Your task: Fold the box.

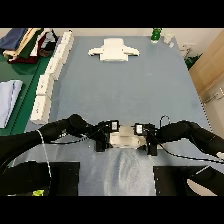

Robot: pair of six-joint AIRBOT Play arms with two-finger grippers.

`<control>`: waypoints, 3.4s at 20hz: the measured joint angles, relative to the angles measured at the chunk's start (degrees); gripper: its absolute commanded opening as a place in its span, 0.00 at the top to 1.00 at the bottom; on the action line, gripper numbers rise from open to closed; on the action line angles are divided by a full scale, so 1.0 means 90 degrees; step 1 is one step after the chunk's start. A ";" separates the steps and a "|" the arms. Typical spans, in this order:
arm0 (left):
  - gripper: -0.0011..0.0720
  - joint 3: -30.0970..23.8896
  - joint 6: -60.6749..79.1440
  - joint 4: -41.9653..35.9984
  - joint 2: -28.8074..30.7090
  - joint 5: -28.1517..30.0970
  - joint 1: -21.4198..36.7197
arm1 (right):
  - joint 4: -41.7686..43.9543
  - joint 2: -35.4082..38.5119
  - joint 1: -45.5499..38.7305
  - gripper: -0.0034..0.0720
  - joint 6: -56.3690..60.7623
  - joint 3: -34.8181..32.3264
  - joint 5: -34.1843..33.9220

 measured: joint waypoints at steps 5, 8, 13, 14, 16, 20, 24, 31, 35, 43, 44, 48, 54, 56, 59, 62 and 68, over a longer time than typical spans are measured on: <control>0.27 0.0000 -0.0049 0.0041 0.0002 -0.0010 -0.0012 | 0.0000 0.0002 0.0000 0.28 -0.0002 0.0000 -0.0002; 0.27 0.0000 -0.0053 0.0051 0.0002 -0.0034 -0.0012 | 0.0000 0.0000 0.0000 0.28 -0.0002 0.0000 -0.0002; 0.27 0.0000 -0.0058 0.0066 0.0000 -0.0053 -0.0012 | 0.0000 0.0000 0.0000 0.28 -0.0005 0.0000 -0.0002; 0.27 0.0000 -0.0058 0.0066 0.0000 -0.0056 -0.0012 | 0.0000 0.0002 0.0000 0.28 -0.0002 0.0000 -0.0005; 0.27 0.0000 -0.0058 0.0066 0.0000 -0.0061 -0.0012 | 0.0000 0.0002 0.0000 0.28 -0.0002 0.0000 -0.0005; 0.27 0.0000 -0.0061 0.0068 0.0000 -0.0070 -0.0012 | 0.0000 0.0002 0.0000 0.28 -0.0005 0.0000 0.0000; 0.27 0.0000 -0.0061 0.0068 0.0000 -0.0073 -0.0012 | 0.0002 0.0000 0.0000 0.28 -0.0005 0.0000 0.0109; 0.27 0.0000 -0.0080 0.0070 0.0000 -0.0070 -0.0012 | -0.0007 0.0000 0.0002 0.00 0.0000 0.0002 0.0211; 0.27 0.0000 -0.0080 0.0068 0.0000 -0.0068 -0.0012 | -0.0175 0.0024 0.0002 0.00 0.0372 0.0015 0.0202; 0.27 0.0000 -0.0129 0.0041 0.0002 -0.0005 -0.0012 | -0.1790 0.0685 -0.0010 0.00 0.2630 0.0542 -0.0525; 0.27 0.0000 -0.0141 0.0019 0.0002 0.0007 -0.0012 | -0.1987 0.0787 -0.0005 0.00 0.2900 0.0600 -0.0782; 0.27 0.0000 -0.0165 -0.0024 0.0002 0.0061 -0.0012 | -0.2358 0.1088 -0.0005 0.06 0.3813 0.0714 -0.1685; 0.27 0.0000 -0.0172 -0.0027 0.0002 0.0095 -0.0012 | -0.1610 0.1358 -0.0007 0.82 0.6227 0.1013 -0.2693; 0.27 0.0000 -0.0172 -0.0027 0.0002 0.0102 -0.0012 | -0.0821 0.1362 -0.0005 0.92 0.6863 0.1088 -0.2749; 0.27 0.0000 -0.0172 -0.0024 0.0005 0.0129 -0.0012 | 0.0153 0.1241 -0.0005 0.95 0.7572 0.1139 -0.2271; 0.27 0.0000 -0.0170 -0.0022 0.0005 0.0175 -0.0015 | 0.0721 0.1052 -0.0005 0.95 0.7912 0.1158 -0.1494; 0.27 0.0000 -0.0170 -0.0019 -0.0005 0.0211 -0.0019 | 0.1127 0.0653 -0.0005 0.95 0.8121 0.1168 -0.0080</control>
